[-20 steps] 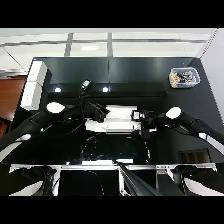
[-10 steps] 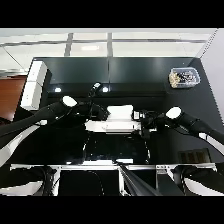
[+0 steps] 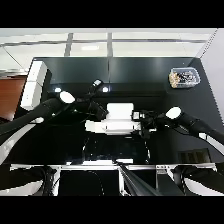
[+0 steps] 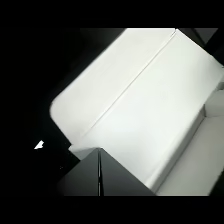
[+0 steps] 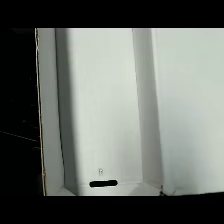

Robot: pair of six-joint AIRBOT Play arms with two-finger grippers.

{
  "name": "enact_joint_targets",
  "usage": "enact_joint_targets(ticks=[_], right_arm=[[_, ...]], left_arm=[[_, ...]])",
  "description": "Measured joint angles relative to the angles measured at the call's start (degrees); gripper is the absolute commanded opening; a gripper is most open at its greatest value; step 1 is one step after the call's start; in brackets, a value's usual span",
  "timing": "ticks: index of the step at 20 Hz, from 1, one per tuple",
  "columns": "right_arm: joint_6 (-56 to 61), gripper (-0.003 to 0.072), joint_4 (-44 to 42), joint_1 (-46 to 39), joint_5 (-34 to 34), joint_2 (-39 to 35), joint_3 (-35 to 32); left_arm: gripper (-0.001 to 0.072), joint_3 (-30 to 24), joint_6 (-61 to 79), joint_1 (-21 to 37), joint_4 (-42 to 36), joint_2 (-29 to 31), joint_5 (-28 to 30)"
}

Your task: Fold the box and place the chain.

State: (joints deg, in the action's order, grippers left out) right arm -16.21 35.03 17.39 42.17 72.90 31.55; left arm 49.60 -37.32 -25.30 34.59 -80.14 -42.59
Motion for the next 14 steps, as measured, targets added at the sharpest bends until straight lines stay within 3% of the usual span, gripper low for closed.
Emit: enact_joint_targets(ticks=[5, 10, 14], right_arm=[[-0.02, 0.0254, 0.00, 0.00, -0.02, 0.00, 0.00], [-0.04, 0.0253, -0.02, 0.00, -0.04, 0.00, 0.00], [-0.04, 0.0254, -0.02, 0.00, -0.07, 0.02, 0.00]], left_arm=[[0.0022, -1.53, -1.60, 6.84, 4.79, 9.88, -7.19], [0.0024, -11.02, 2.60, 11.96, 5.11, 19.06, -11.74], [0.0033, -16.09, 16.24, 13.05, 4.57, 21.88, -15.26]])
